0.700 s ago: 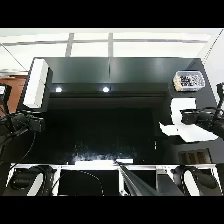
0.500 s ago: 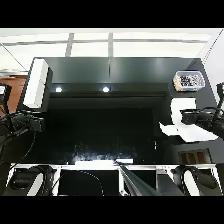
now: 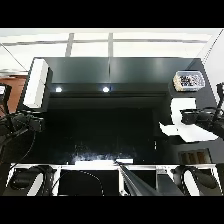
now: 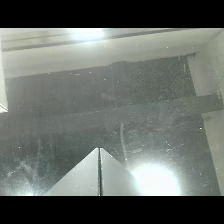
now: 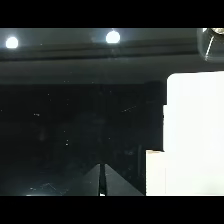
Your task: Fold the box and place the chain.
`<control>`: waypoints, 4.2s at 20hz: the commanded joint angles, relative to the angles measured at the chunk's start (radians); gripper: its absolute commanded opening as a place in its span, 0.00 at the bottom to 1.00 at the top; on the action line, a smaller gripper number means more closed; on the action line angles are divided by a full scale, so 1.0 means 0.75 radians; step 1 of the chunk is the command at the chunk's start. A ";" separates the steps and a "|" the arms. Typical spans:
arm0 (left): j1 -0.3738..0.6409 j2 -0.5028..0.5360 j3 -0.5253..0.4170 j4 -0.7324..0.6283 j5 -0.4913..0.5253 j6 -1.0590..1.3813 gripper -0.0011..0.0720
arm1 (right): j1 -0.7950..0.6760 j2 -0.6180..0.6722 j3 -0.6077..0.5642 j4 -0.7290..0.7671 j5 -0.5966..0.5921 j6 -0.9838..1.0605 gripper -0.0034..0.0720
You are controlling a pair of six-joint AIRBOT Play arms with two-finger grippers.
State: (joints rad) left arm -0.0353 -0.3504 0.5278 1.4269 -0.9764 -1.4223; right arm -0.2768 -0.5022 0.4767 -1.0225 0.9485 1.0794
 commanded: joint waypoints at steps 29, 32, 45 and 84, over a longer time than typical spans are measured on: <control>-0.182 -0.372 -0.004 -0.311 0.390 0.006 0.98 | -0.875 -0.882 0.649 -0.464 0.039 0.607 0.99; -0.182 -0.381 -0.004 -0.314 0.389 0.005 0.98 | -1.076 -1.089 0.800 -0.397 0.284 0.507 0.99; -0.182 -0.384 -0.004 -0.323 0.390 0.005 0.98 | -1.179 -1.717 1.086 0.175 0.856 -0.178 0.98; -0.413 -0.602 -0.004 -0.544 0.435 0.046 0.96 | 0.193 -0.258 -0.056 0.654 0.006 -0.239 0.10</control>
State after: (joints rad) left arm -0.3031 -0.7525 0.5240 1.0550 -0.6685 -1.3907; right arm -0.3084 -0.8627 0.5434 -0.5468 1.1599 0.9077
